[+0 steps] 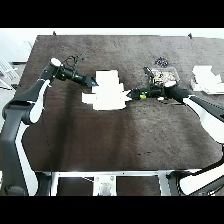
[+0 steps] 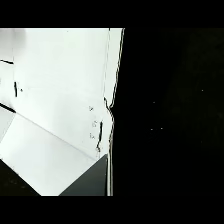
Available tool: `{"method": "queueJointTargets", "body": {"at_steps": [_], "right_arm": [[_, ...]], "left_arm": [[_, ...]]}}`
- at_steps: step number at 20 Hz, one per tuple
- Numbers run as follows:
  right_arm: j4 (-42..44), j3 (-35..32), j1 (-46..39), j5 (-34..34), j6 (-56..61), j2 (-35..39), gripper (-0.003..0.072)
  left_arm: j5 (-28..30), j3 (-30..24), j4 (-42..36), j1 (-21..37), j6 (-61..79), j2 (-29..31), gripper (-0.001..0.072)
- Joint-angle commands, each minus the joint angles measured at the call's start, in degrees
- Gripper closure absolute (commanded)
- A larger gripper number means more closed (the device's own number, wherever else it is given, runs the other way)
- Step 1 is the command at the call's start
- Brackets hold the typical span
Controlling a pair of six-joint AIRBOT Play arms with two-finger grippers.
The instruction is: Fold the box and place the chain.
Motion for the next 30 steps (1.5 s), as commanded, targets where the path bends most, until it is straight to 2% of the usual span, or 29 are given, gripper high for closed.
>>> {"method": "queueJointTargets", "body": {"at_steps": [1, 6, 14, 15, 26, 27, 28, 30], "right_arm": [[0.02, -0.02, -0.07, 0.07, -0.15, 0.02, 0.0679], [0.02, -0.02, -0.07, 0.07, -0.15, 0.02, 0.0679], [0.04, -0.02, -0.07, 0.07, -0.37, 0.02, 0.0679], [0.02, -0.02, -0.07, 0.07, -0.35, 0.02, 0.0678], [0.04, -0.02, -0.09, 0.09, -0.76, 0.02, 0.0678], [0.04, -0.02, -0.15, 0.09, -0.79, 0.02, 0.0678], [0.04, -0.02, -0.13, 0.11, -0.79, 0.02, 0.0678], [0.02, -0.02, -0.13, 0.13, -0.76, 0.02, 0.0678]], "left_arm": [[-0.04, 0.04, -0.24, -0.22, -1.16, -0.15, 0.0131], [-2.45, 0.04, -0.57, -0.22, -1.40, -1.09, 0.0131], [-2.54, 0.04, -7.02, -0.22, -0.90, -2.60, 0.0136], [-2.84, 0.04, -7.02, -0.22, -0.90, -2.78, 0.0247], [-0.31, 0.04, -6.56, -1.40, 0.83, -2.91, 0.0251], [-0.48, 0.04, -6.54, -1.40, 0.81, -2.91, 0.0291], [-0.70, 0.04, -6.45, -1.40, 0.68, -2.91, 0.0377], [-0.83, 0.04, -6.49, -1.40, 0.66, -2.89, 0.0380]]}}
